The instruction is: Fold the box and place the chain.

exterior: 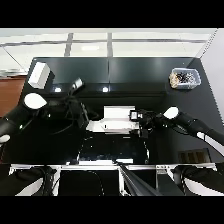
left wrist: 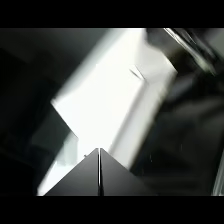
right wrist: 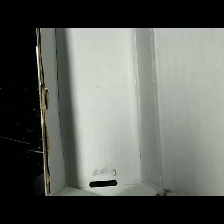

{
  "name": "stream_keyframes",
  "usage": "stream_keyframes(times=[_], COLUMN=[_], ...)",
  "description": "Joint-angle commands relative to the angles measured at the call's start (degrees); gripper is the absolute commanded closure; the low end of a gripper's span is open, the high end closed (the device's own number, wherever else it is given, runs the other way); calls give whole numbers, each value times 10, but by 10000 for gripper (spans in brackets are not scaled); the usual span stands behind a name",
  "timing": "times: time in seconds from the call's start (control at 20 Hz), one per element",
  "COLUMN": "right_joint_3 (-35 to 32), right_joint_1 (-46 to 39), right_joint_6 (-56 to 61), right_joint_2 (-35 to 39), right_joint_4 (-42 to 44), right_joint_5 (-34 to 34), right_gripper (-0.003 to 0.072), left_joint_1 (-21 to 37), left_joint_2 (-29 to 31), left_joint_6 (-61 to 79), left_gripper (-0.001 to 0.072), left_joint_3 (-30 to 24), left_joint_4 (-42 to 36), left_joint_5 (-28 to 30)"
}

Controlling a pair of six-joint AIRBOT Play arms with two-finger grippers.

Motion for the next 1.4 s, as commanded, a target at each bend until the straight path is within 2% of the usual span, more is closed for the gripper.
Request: stream_keyframes(times=[0.0, 0.05, 0.1, 0.25, 0.3, 0.55, 0.7, 0.75, 0.8, 0.9, 0.95, 1.15, 1.35], right_joint_3=[0, 0, 0, 0, 0, 0, 0, 0, 0, 0, 0, 0, 0], right_joint_1=[1, 1, 1, 1, 1, 1, 1, 1, 1, 1, 1, 1, 1], right_joint_6=[0, 0, 0, 0, 0, 0, 0, 0, 0, 0, 0, 0, 0], right_joint_2=[0, 0, 0, 0, 0, 0, 0, 0, 0, 0, 0, 0, 0], right_joint_4=[0, 0, 0, 0, 0, 0, 0, 0, 0, 0, 0, 0, 0], right_joint_5=[0, 0, 0, 0, 0, 0, 0, 0, 0, 0, 0, 0, 0], right_gripper=[489, 489, 488, 489, 489, 489, 488, 489, 488, 489, 488, 489, 489], left_joint_1=[0, -7, -18, -71, -83, -97, -98, -104, -108, -110, -110, -115, -143], left_joint_2=[26, 21, 17, -7, -21, -99, -121, -124, -125, -125, -125, -127, -156], left_joint_6=[174, 231, 270, 287, 282, 282, 282, 282, 282, 282, 282, 283, 283], left_gripper=[647, 278, 10, 10, 10, 11, 12, 43, 160, 501, 562, 562, 549], left_joint_3=[-51, -51, -51, -46, -38, -9, -9, -9, -9, -9, -8, -8, -8], left_joint_4=[48, 59, 58, 99, 119, 106, 36, 43, 47, 47, 47, 14, -22], left_joint_5=[-42, -27, 2, 139, 155, 140, 137, 137, 137, 132, 123, 125, 167])
